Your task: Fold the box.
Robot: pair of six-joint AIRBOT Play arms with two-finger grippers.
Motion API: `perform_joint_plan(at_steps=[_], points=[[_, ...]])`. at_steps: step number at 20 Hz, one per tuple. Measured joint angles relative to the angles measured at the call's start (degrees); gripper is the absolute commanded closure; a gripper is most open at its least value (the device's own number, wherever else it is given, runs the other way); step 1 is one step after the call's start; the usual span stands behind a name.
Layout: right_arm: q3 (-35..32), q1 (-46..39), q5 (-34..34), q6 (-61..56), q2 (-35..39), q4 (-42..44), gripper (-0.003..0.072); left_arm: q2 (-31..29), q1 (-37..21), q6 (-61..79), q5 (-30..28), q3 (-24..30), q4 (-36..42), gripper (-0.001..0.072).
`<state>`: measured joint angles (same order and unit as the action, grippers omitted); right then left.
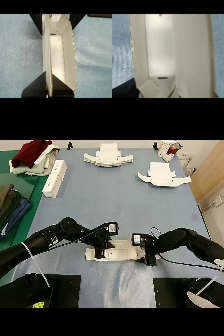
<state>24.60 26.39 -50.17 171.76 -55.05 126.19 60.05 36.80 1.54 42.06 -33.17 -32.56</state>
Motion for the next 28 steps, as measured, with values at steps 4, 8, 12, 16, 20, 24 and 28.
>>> perform_joint_plan(at_steps=[4,8,12,16,20,24,28], points=[[-0.3,0.0,1.0,0.3,-0.9,0.0,-0.0019,0.0,0.0,0.0,0.0,0.0,0.0,0.0698],[-0.6,0.0,1.9,0.4,-1.5,0.1,0.0067,0.0,0.0,0.0,0.0,0.0,0.0,0.0698],[-0.7,0.2,2.4,0.4,-1.8,0.1,0.0114,0.0,0.0,0.0,0.0,0.0,0.0,0.0698],[-0.7,0.4,2.6,0.4,-1.9,0.1,0.0175,0.0,0.0,0.0,0.0,0.0,0.0,0.0698],[-0.7,0.4,2.6,0.4,-1.9,0.1,0.0174,0.0,0.0,0.0,0.0,0.0,0.0,0.0698],[-0.7,0.4,2.6,0.4,-1.9,0.0,0.0174,0.0,0.0,0.0,0.0,0.0,0.0,0.0698],[-0.7,0.4,2.3,0.4,-1.9,0.0,0.0174,0.0,0.0,0.0,0.0,0.0,0.0,0.0698]])
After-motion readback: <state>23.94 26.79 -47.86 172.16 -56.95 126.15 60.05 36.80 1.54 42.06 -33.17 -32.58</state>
